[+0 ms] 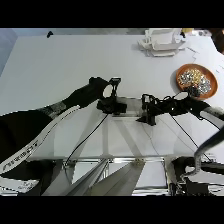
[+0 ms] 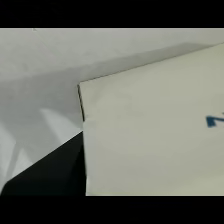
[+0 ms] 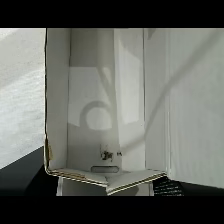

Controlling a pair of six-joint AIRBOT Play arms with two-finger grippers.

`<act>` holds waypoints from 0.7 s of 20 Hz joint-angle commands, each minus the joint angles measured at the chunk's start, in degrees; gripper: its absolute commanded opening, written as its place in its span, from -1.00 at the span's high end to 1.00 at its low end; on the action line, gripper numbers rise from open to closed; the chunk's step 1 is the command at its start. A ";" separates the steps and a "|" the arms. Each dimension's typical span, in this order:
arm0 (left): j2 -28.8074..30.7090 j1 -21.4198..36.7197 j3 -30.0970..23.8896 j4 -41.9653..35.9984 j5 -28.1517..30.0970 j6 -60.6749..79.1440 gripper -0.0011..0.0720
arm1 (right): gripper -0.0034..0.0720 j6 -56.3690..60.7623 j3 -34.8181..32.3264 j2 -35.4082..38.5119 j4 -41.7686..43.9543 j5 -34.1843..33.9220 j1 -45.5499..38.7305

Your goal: Fold the box and place the chain.

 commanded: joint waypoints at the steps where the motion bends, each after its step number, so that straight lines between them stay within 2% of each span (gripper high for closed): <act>1: -2.43 0.13 4.37 0.39 -2.71 -5.25 0.24 | -0.16 0.02 0.02 0.00 0.02 0.02 0.00; 4: -4.07 0.44 6.93 0.42 -5.33 -7.91 0.24 | -0.16 0.02 0.02 0.00 0.02 0.02 -0.02; 10: -6.34 -0.13 6.99 0.79 -6.43 -8.41 0.28 | -0.16 0.02 0.02 0.00 0.02 0.00 -0.02; 12: -6.32 -0.13 6.99 1.03 -6.40 -8.39 0.78 | -0.16 0.02 0.02 0.00 0.02 0.02 -0.02; 14: -6.34 -0.13 6.99 1.57 -6.75 -8.39 0.82 | -0.16 0.02 0.02 0.00 0.02 0.02 -0.02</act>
